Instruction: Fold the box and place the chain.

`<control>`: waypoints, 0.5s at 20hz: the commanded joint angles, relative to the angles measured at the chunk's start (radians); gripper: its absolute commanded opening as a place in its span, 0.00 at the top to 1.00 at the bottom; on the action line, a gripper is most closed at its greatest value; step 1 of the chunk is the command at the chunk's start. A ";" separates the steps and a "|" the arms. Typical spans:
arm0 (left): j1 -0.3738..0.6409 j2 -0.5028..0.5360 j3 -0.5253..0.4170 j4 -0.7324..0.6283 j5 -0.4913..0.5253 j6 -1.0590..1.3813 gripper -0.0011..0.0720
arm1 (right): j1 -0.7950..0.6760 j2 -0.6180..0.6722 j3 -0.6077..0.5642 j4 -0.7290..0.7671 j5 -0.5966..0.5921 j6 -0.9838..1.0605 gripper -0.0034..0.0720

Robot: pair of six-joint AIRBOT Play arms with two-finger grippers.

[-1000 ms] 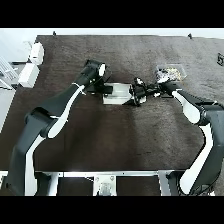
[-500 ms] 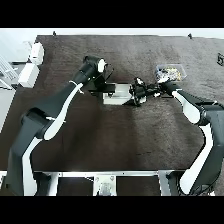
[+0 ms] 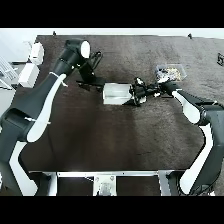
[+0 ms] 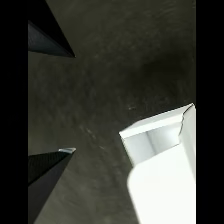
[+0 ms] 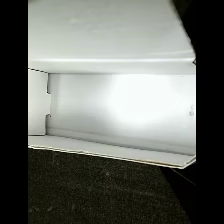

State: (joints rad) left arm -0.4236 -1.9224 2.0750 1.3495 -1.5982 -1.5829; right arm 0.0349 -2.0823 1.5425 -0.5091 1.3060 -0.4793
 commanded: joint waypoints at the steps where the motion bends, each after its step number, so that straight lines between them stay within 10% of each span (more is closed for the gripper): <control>1: 0.106 0.015 -0.107 -0.262 0.167 0.572 0.11 | 0.001 0.000 0.000 0.000 0.000 0.000 0.42; 10: 0.186 -0.035 -0.365 -0.586 0.369 1.475 0.10 | 0.001 0.000 0.000 0.000 0.000 0.000 0.42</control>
State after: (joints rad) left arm -0.2508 -1.9377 1.7779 0.8902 -1.2892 -0.5091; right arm 0.0353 -2.0823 1.5425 -0.5087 1.3060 -0.4793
